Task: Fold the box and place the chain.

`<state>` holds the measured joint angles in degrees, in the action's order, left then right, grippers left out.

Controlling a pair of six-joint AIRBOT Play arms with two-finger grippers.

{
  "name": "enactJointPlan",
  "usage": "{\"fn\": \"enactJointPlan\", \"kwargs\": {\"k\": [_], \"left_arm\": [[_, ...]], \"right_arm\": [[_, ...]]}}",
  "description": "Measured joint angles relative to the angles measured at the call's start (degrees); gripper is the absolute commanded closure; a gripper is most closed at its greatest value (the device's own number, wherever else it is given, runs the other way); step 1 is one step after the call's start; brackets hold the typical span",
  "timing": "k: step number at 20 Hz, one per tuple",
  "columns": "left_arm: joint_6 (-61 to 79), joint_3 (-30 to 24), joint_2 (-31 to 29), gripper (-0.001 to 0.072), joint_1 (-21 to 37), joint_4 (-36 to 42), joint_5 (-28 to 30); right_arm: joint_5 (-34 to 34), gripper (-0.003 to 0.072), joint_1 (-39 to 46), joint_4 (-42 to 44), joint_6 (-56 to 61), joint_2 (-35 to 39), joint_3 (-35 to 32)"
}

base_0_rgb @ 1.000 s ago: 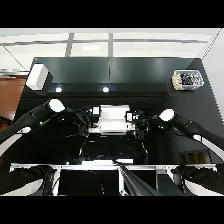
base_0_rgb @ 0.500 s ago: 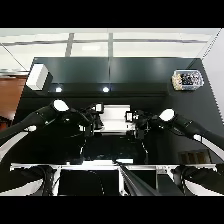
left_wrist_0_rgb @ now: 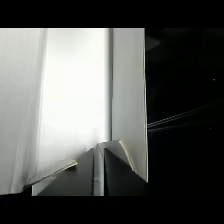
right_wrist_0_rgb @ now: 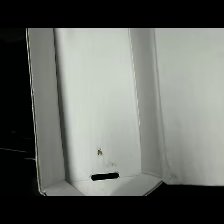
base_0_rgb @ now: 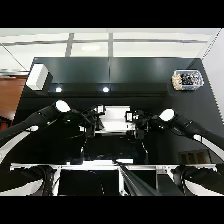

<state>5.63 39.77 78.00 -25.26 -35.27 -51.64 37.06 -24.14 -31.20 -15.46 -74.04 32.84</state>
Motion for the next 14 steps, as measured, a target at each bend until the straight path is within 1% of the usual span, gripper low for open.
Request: {"fn": "enactJointPlan", "kwargs": {"k": [3, 5, 7, 9, 11, 14], "left_arm": [[-4.9, 0.7, -1.4, 0.0683, 0.9, -2.9, -0.7], [-11.8, 1.1, -3.9, 0.0684, 2.8, -5.6, -1.6], [-17.5, 1.3, -7.5, 0.0684, 5.9, -8.6, -3.3], [-24.8, 1.3, -11.2, 0.0684, 10.3, -12.0, -4.9], [-35.7, 1.1, -13.9, 0.0684, 15.7, -15.2, -5.3], [-55.6, -1.8, -15.2, 0.0683, 24.2, -17.3, -6.1]], "right_arm": [[-0.1, 0.0561, 0.0, 0.1, 0.1, 0.0, 0.0], [-0.2, 0.0561, 0.0, 0.1, 0.1, 0.0, 0.0], [-0.2, 0.0561, 0.0, 0.1, 0.1, 0.0, 0.0], [-0.1, 0.0561, 0.0, 0.1, 0.1, 0.0, 0.0], [-0.1, 0.0561, 0.0, 0.1, 0.1, 0.0, 0.0], [-0.1, 0.0561, 0.0, 0.1, 0.1, 0.0, 0.0]]}}
